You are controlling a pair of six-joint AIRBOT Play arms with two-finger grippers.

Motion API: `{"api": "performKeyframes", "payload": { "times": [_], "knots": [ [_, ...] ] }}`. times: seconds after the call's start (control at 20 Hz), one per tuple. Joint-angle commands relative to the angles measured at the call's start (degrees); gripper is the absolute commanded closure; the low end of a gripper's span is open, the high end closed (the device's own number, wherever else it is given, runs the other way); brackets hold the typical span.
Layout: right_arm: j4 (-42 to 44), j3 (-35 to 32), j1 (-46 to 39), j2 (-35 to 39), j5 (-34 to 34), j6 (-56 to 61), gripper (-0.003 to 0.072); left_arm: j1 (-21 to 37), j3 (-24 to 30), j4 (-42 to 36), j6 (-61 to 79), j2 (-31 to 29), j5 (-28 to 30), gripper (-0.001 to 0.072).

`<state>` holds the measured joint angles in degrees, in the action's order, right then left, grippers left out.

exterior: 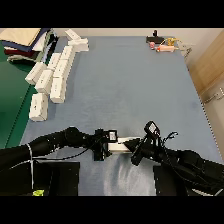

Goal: Fold the box.

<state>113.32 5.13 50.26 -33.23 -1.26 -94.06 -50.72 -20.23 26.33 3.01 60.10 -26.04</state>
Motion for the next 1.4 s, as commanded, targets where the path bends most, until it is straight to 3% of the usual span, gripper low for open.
{"api": "performKeyframes", "payload": {
  "times": [0.0,0.3,0.65,1.35],
  "knots": [
    [1.14,-1.84,0.20,-0.02,3.76,0.63,0.0683,0.00,-0.02,0.02,0.00,-0.04,0.00,0.0189],
    [1.14,-2.01,4.31,-0.20,3.78,0.63,0.0683,0.00,-0.02,0.02,0.00,-0.04,0.00,0.0189],
    [3.06,-2.56,4.50,-6.32,4.81,1.18,0.0683,0.00,-0.02,0.02,0.00,-0.04,0.02,0.0189],
    [3.06,-2.45,4.48,2.32,6.40,1.25,0.0683,0.00,-0.02,0.02,0.00,-0.04,0.00,0.0189]
  ]
}}
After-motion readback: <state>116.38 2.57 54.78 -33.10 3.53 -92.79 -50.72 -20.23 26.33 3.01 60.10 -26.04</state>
